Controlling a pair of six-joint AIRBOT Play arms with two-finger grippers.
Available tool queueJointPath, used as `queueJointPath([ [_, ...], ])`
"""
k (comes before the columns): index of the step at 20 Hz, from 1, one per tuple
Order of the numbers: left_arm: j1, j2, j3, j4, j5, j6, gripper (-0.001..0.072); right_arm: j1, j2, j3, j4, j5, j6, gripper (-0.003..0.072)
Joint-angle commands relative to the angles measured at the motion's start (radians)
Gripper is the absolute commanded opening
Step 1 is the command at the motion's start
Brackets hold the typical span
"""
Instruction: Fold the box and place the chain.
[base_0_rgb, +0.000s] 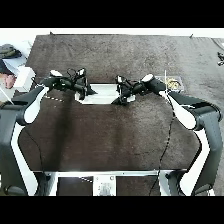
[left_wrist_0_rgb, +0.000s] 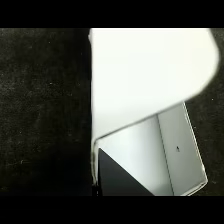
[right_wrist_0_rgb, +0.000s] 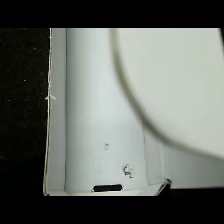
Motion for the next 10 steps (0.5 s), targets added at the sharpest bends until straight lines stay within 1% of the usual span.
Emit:
queueJointPath([
  [1, 0.000, 0.000, 0.000, 0.000, -0.028, 0.001, 0.0228, 0.001, -0.001, 0.000, 0.000, 0.000, 0.000, 0.0219],
  [2, 0.000, 0.000, 0.000, -0.003, -0.033, 0.001, 0.0321, 0.001, -0.001, 0.000, 0.000, 0.000, 0.000, 0.0220],
  [7, 0.004, 0.030, 0.000, -0.008, -0.056, 0.001, 0.0323, 0.001, -0.001, 0.000, 0.000, 0.000, 0.000, 0.0220],
  [9, 0.027, 0.044, 0.006, -0.007, -0.082, 0.000, 0.0323, 0.001, -0.001, 0.000, 0.000, 0.000, 0.000, 0.0220],
  [10, 0.046, 0.044, 0.023, -0.007, -0.114, -0.001, 0.0323, 0.001, -0.001, 0.000, 0.000, 0.000, 0.000, 0.0220],
])
